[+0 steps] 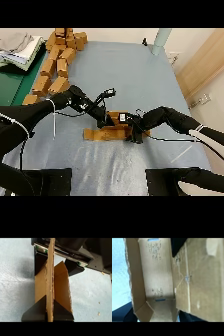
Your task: Fold the box.
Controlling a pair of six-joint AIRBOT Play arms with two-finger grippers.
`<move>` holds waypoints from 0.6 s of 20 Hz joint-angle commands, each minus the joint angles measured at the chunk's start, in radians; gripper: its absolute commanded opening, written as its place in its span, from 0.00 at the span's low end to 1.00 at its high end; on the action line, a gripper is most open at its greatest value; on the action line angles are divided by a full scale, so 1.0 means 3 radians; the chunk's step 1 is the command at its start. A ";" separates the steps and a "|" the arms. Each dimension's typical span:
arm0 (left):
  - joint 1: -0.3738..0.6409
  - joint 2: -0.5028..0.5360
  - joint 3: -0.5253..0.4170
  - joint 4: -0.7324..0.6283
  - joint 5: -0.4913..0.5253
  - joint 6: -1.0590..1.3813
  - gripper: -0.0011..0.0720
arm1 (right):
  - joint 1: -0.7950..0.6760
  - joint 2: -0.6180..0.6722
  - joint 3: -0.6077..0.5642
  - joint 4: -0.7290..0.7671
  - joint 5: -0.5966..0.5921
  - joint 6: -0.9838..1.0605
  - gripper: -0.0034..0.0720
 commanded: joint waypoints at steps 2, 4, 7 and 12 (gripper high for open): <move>0.0003 0.0003 0.0001 0.0001 -0.0003 0.0001 0.03 | 0.0004 -0.0029 -0.0001 0.0062 0.0048 -0.0070 0.82; 0.0001 0.0003 0.0001 0.0000 -0.0003 0.0001 0.03 | 0.0004 -0.0029 -0.0001 0.0061 0.0037 -0.0070 0.71; 0.0001 0.0003 0.0001 0.0000 -0.0003 0.0001 0.03 | 0.0004 -0.0029 -0.0001 0.0060 0.0029 -0.0069 0.71; 0.0001 0.0003 0.0001 0.0001 -0.0003 0.0001 0.03 | 0.0004 -0.0028 -0.0001 0.0060 0.0023 -0.0067 0.72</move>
